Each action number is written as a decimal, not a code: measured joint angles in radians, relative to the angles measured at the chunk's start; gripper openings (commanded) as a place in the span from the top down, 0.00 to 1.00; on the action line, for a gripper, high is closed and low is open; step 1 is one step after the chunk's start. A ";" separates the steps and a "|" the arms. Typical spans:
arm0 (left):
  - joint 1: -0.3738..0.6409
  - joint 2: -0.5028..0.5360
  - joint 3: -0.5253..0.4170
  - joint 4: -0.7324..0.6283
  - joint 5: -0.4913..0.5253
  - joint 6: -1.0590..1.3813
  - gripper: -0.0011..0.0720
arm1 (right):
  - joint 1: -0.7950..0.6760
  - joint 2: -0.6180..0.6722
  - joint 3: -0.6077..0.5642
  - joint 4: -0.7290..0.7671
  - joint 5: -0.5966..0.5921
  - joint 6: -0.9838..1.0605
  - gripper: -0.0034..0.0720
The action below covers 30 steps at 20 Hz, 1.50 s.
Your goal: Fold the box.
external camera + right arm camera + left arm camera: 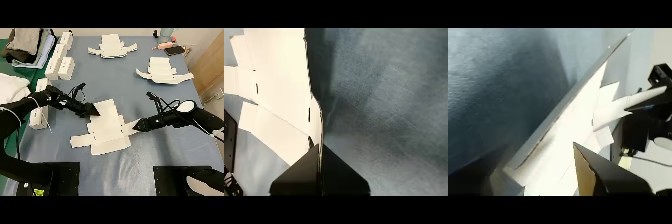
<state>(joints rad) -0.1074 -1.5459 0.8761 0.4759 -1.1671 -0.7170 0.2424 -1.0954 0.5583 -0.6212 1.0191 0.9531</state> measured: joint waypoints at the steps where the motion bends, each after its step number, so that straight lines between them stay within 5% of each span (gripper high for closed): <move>1: 0.000 -0.008 0.002 -0.014 -0.015 0.027 0.66 | 0.000 0.000 0.000 0.000 0.003 0.000 0.96; 4: 0.002 -0.019 0.005 -0.033 -0.062 0.100 0.67 | 0.000 0.000 0.000 0.000 0.004 0.000 0.96; 5: 0.003 -0.022 0.006 -0.037 -0.080 0.120 0.73 | 0.000 0.000 0.000 0.000 0.005 0.000 0.96; 6: 0.003 -0.023 0.006 -0.038 -0.088 0.134 0.96 | 0.000 0.000 0.000 0.000 0.005 0.000 0.96; 12: 0.003 -0.027 0.008 -0.027 -0.151 0.192 0.96 | 0.001 0.000 0.000 -0.004 0.009 0.000 0.92; 14: 0.003 -0.027 0.008 -0.021 -0.166 0.193 0.96 | 0.001 0.000 0.000 0.000 -0.003 0.000 0.49; 17: 0.000 -0.026 0.024 -0.042 -0.169 0.207 0.97 | -0.009 0.000 0.008 -0.041 -0.009 0.043 0.44; 19: -0.002 -0.008 0.043 -0.051 -0.163 0.229 0.97 | -0.034 0.001 0.034 -0.122 -0.020 0.124 0.21; 21: -0.025 0.042 0.053 -0.044 -0.126 0.265 0.97 | -0.072 0.008 0.082 -0.217 -0.017 0.228 0.16; 25: -0.135 0.193 0.060 -0.005 0.029 0.365 0.97 | -0.155 0.031 0.232 -0.324 0.024 0.382 0.22; 27: -0.207 0.269 0.056 0.007 0.131 0.446 0.97 | -0.171 0.040 0.309 -0.317 0.058 0.414 0.77; 30: -0.314 0.352 0.014 0.002 0.278 0.586 0.97 | -0.171 0.056 0.383 -0.252 0.092 0.415 0.93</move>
